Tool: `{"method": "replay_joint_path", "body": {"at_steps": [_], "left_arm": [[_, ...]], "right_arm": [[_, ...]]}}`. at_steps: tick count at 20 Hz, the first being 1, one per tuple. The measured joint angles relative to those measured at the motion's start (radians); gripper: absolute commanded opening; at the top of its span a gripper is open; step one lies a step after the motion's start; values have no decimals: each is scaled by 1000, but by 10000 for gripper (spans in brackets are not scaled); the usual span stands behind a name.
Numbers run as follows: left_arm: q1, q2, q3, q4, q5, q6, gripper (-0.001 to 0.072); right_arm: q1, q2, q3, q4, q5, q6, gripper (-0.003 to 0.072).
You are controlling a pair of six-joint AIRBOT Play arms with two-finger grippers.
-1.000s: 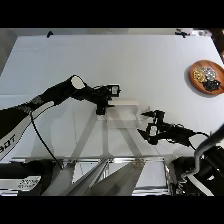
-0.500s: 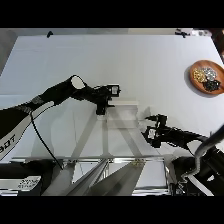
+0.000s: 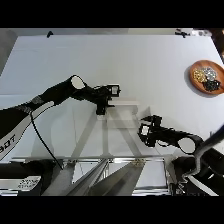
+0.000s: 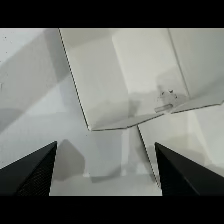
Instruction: Fold the box and place the chain.
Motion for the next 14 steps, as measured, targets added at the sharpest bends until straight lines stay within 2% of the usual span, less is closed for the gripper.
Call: {"method": "replay_joint_path", "body": {"at_steps": [5, 8, 11, 14], "left_arm": [[0, 0, 0, 0, 0, 0, 16], [0, 0, 0, 0, 0, 0, 16], [0, 0, 0, 0, 0, 0, 16], [0, 0, 0, 0, 0, 0, 16]], "right_arm": [[24, -38, 9, 88, -128, -50, 650], [26, -44, 16, 171, -166, -132, 650], [-6, -47, 29, 254, -162, -233, 650], [-78, -47, 55, 286, -101, -295, 650]]}}
